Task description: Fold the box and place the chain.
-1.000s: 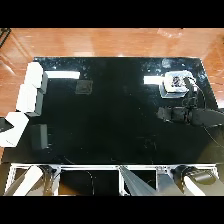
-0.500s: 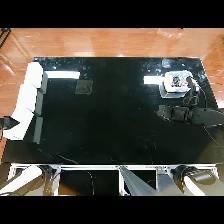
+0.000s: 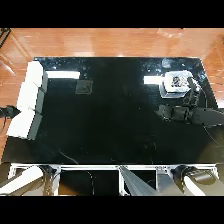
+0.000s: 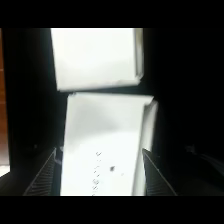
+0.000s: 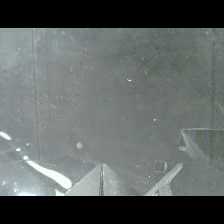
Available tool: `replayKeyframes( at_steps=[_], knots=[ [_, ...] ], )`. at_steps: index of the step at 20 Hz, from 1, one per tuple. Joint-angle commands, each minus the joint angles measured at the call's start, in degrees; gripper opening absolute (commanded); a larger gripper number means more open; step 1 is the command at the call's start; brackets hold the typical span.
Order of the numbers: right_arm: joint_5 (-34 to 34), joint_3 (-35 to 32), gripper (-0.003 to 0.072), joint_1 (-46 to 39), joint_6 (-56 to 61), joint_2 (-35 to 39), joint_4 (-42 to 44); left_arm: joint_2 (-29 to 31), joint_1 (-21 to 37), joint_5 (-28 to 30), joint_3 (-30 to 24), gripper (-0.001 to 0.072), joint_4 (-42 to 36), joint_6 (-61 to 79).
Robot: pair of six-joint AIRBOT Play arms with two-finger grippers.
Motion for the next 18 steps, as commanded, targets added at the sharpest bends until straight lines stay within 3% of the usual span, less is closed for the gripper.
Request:
replayKeyframes(
  at_steps=[1, 2, 3, 4, 7, 9, 11, 14, 16, 18],
  knots=[
    [1.3, 2.3, 0.0024, -0.1, -0.1, 0.0, -2.6, 0.0, -4.7, -4.9, 7.4, 0.0625, -5.1, -9.9],
    [1.4, 5.2, 0.0023, -0.1, 0.0, -0.3, -5.5, 0.0, -6.9, -5.1, 10.3, 0.0545, -6.5, -15.2],
    [0.4, 9.0, 0.0024, -0.2, 0.6, -0.7, -8.6, 0.0, -9.8, -5.3, 13.6, 0.0329, -6.7, -23.1],
    [-2.2, 13.6, 0.0024, -0.5, 1.3, -1.5, -12.2, 0.0, -13.3, -6.4, 17.0, 0.0010, -6.8, -29.1],
    [-12.5, 24.3, 0.0024, -2.6, 3.7, -2.1, -24.5, 1.0, -24.9, -8.3, 23.0, 0.0017, -6.9, -31.4],
    [-18.4, 26.4, 0.0024, -5.1, 3.6, -0.5, -27.6, 4.5, -32.0, -6.1, 22.1, 0.0016, -5.9, -35.3],
    [-18.3, 23.4, 0.0024, -5.7, 3.6, 4.0, -28.8, 11.5, -39.3, 0.6, 15.4, 0.0015, -2.4, -36.7],
    [-14.4, 10.9, 0.0024, -5.7, 7.6, 12.1, -28.8, 25.0, -47.5, 11.0, -2.9, 0.0016, 6.9, -46.5],
    [-11.6, 4.1, 0.0024, -5.7, 7.8, 11.9, -28.5, 32.2, -47.3, 15.0, -11.8, 0.0017, 7.8, -47.4],
    [-10.0, 2.0, 0.0024, -5.7, 7.8, 9.9, -29.5, 35.9, -45.7, 14.4, -14.9, 0.0017, 7.6, -47.4]
  ],
)
